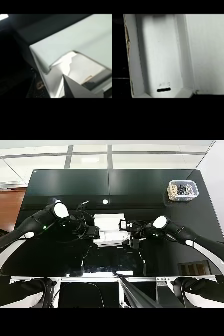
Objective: Fold the box and place the chain.
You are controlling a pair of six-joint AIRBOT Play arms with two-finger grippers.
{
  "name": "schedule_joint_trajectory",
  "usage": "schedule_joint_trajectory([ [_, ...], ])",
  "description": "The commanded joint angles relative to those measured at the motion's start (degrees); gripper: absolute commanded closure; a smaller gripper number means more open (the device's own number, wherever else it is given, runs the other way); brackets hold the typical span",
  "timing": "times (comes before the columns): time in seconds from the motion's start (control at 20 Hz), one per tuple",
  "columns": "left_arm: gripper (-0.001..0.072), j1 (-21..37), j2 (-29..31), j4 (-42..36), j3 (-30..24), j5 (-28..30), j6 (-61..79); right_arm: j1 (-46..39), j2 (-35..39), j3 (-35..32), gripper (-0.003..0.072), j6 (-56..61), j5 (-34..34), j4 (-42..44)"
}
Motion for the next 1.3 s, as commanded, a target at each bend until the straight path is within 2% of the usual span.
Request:
schedule_joint_trajectory([
  [0.0,0.0321,-2.25,-0.02,6.1,0.28,0.48,-10.51,0.04,-0.02,-0.02,0.0532,-0.02,0.02,-0.04],
  [0.2,0.0321,-5.99,-0.74,14.78,2.6,0.13,-23.02,0.07,-0.02,-0.02,0.0532,-0.02,0.02,-0.04],
  [0.45,0.0321,-11.74,-4.96,18.45,8.63,-0.57,-31.91,0.07,-0.02,-0.02,0.0532,-0.02,0.02,-0.04],
  [0.6,0.0321,-15.26,-7.19,24.94,11.61,-3.32,-40.39,0.07,-0.02,-0.02,0.0532,-0.02,0.02,-0.04],
  [0.85,0.0321,-14.84,-7.45,24.22,11.87,-6.08,-40.41,0.04,-0.02,-0.02,0.0532,-0.02,0.04,-0.04],
  [1.1,0.0326,-14.16,-8.0,24.17,11.85,-6.01,-43.32,0.04,-0.02,-0.02,0.0532,-0.02,0.02,-0.04],
  [1.25,0.0357,-14.49,-8.94,24.17,11.85,-6.16,-43.45,0.07,-0.02,-0.02,0.0532,-0.02,0.02,-0.04],
])
